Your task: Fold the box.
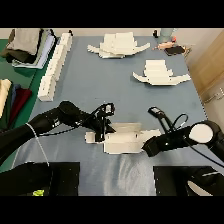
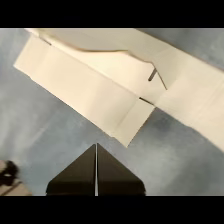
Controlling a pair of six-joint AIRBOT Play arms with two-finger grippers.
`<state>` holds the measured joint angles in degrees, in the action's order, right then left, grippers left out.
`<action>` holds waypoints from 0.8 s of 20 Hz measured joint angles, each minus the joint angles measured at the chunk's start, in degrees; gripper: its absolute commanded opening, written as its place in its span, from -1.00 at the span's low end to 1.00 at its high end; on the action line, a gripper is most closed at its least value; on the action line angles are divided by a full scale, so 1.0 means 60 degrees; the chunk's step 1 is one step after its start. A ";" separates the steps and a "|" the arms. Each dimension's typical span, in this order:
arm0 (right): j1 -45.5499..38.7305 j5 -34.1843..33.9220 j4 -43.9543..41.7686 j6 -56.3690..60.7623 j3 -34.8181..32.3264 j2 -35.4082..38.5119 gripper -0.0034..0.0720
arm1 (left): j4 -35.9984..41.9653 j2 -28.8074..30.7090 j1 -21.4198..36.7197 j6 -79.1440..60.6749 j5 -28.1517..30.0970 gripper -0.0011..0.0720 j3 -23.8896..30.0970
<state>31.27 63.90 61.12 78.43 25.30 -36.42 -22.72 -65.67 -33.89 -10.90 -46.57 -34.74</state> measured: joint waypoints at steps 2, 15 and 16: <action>0.1504 -0.0688 0.1523 -0.0488 -0.0004 -0.0007 0.88 | 0.0000 0.0000 -0.0004 0.0004 -0.0007 -0.93 0.0000; 0.4513 -0.2849 0.5013 -0.1144 -0.0025 -0.2302 0.88 | 0.0000 0.0000 -0.0011 0.0004 -0.0015 -0.93 0.0000; 0.4532 -0.2947 0.5315 -0.0696 0.0015 -0.2353 0.87 | 0.0000 0.0000 -0.0011 0.0004 -0.0011 -0.93 0.0000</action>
<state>58.46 46.22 93.01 74.26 25.39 -50.54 -22.72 -65.67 -33.95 -10.87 -46.63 -34.74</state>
